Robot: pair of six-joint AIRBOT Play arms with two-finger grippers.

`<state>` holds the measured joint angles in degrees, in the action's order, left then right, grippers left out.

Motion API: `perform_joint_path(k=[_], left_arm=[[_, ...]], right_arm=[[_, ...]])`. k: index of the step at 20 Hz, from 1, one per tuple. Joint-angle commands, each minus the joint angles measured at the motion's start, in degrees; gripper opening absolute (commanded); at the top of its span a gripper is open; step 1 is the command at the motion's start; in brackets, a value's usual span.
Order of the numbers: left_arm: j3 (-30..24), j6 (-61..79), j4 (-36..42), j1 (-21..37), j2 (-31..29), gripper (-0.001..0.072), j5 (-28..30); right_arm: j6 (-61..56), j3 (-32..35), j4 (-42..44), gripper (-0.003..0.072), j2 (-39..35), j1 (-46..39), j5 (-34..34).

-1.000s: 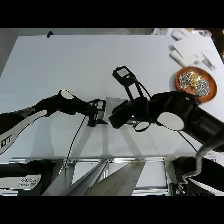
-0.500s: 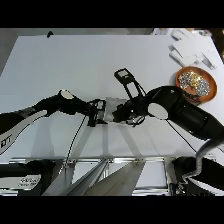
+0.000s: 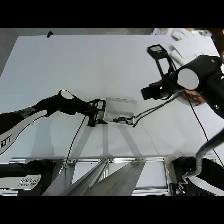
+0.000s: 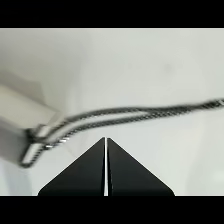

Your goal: Fold the box and place the chain.

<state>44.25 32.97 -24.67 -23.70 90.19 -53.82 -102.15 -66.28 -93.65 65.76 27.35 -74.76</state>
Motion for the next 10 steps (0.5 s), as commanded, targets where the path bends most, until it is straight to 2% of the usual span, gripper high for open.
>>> perform_joint_path(k=[1,4,5,10], left_arm=[[0.04,0.02,0.00,0.04,0.00,0.0033,0.00],[0.04,0.02,0.00,0.04,0.00,0.0033,0.00],[0.04,0.02,-0.02,0.04,0.00,0.0033,0.02],[0.04,0.02,-0.02,0.04,0.00,0.0033,0.00]], right_arm=[[-1.25,4.31,-1.53,0.0035,3.17,-6.56,0.20],[-1.84,11.28,1.14,0.0279,5.22,-7.67,8.44],[-2.54,12.59,2.23,0.0316,6.16,-7.67,10.01],[-7.65,14.10,4.81,0.0304,12.09,-7.65,13.09]])
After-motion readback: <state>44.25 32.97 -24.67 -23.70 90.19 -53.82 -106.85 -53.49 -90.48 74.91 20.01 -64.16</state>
